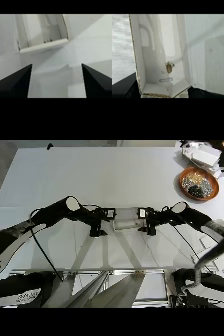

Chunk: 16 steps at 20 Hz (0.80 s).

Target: Fold the box and place the chain.

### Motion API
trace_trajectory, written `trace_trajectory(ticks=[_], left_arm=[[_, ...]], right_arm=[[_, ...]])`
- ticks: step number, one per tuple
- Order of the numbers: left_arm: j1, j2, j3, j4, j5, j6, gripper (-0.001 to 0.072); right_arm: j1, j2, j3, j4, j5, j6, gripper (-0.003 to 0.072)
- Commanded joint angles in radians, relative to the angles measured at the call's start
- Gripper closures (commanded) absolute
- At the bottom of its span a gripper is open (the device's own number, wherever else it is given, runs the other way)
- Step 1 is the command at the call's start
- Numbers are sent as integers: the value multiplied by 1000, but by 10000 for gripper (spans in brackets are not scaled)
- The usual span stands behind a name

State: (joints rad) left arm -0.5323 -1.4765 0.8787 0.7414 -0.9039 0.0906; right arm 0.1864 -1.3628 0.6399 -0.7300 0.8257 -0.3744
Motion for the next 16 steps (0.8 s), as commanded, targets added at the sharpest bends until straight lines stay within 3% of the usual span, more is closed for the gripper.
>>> trace_trajectory(ticks=[1, 6, 16], left_arm=[[7, -61, -11, -174, 48, 108, 1], [8, -85, -11, -263, 56, 99, 1], [-35, -120, -11, -312, 103, 40, 7]], right_arm=[[0, 0, 0, 0, 0, 0, 284], [0, 0, 0, 0, 0, 0, 284], [0, 0, 0, 0, 0, 0, 284]])
